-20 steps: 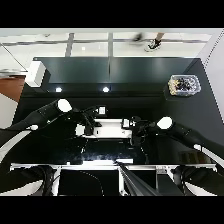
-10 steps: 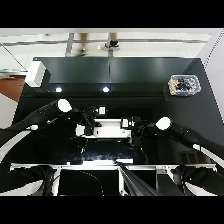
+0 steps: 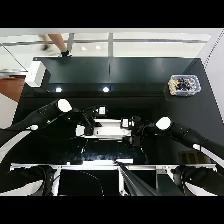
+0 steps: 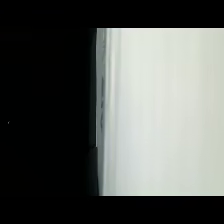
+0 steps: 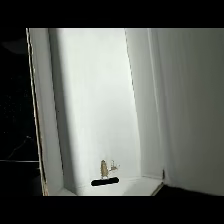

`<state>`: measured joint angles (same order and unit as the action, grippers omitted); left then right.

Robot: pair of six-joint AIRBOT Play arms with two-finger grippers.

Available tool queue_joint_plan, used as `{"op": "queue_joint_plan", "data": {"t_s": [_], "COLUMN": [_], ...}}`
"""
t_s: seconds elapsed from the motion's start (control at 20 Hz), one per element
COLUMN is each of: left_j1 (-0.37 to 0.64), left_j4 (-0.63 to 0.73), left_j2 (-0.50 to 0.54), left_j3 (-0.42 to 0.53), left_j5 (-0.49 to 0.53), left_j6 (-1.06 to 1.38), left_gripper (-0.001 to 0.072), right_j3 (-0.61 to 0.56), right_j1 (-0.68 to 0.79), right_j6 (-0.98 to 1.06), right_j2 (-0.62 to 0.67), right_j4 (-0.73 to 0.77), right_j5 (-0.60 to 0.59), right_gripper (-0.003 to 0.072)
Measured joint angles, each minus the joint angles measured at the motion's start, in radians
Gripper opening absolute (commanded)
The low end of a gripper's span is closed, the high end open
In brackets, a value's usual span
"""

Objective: Fold the box and place the chain.

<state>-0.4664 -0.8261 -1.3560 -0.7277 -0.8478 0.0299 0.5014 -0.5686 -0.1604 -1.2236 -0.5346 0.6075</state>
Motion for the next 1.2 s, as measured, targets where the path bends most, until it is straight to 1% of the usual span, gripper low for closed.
{"op": "queue_joint_plan", "data": {"t_s": [0.2,0.25,0.3,0.35,0.4,0.45,0.5,0.55,0.6,0.7,0.9,0.95,1.0,1.05,1.1,1.2], "left_j1": [0.000,0.000,-0.001,0.000,0.000,0.000,0.001,0.002,0.004,0.011,0.056,0.069,0.084,0.100,0.114,0.132], "left_j4": [0.000,0.000,-0.021,-0.024,-0.008,-0.016,-0.010,-0.007,-0.010,-0.008,-0.048,-0.061,-0.072,-0.084,-0.091,-0.097], "left_j2": [0.000,0.002,0.002,0.008,0.016,0.024,0.037,0.050,0.065,0.099,0.201,0.230,0.257,0.286,0.310,0.340], "left_j3": [0.000,-0.001,0.002,0.001,-0.002,0.000,-0.001,-0.002,-0.001,-0.001,-0.001,-0.001,-0.001,-0.001,-0.001,0.002], "left_j5": [0.000,0.000,0.015,-0.003,0.012,0.000,0.001,0.009,0.007,0.006,-0.020,-0.039,-0.060,-0.087,-0.125,-0.237], "left_j6": [0.000,-0.001,-0.003,-0.003,-0.005,-0.007,-0.009,-0.011,-0.016,-0.039,-0.163,-0.210,-0.268,-0.341,-0.424,-0.572], "left_gripper": [0.0039,0.0152,0.0324,0.0402,0.0427,0.0428,0.0506,0.0641,0.0704,0.0705,0.0700,0.0669,0.0578,0.0358,0.0025,0.0029], "right_j3": [0.000,0.000,0.000,0.000,0.000,0.000,0.000,0.000,0.000,0.000,0.000,0.000,0.000,0.000,0.000,0.000], "right_j1": [0.000,0.000,0.000,-0.001,-0.001,-0.001,-0.001,-0.001,-0.001,-0.003,-0.006,-0.007,-0.007,-0.007,-0.007,-0.007], "right_j6": [0.000,-0.001,-0.001,0.000,0.000,0.000,0.000,0.000,-0.001,0.000,0.000,0.000,0.000,0.000,0.000,0.000], "right_j2": [0.000,0.000,0.000,0.000,0.000,0.000,0.000,0.000,0.000,0.000,0.000,0.000,0.000,0.000,0.000,0.000], "right_j4": [0.000,0.000,0.004,0.004,0.003,0.003,0.003,0.003,0.002,0.002,0.001,0.000,0.000,0.000,0.000,0.000], "right_j5": [-0.001,-0.001,-0.007,-0.004,-0.006,-0.007,-0.006,-0.006,-0.006,-0.006,-0.009,-0.010,-0.010,-0.010,-0.010,-0.010], "right_gripper": [0.0475,0.0475,0.0475,0.0475,0.0476,0.0475,0.0475,0.0475,0.0475,0.0475,0.0475,0.0476,0.0475,0.0476,0.0475,0.0476]}}
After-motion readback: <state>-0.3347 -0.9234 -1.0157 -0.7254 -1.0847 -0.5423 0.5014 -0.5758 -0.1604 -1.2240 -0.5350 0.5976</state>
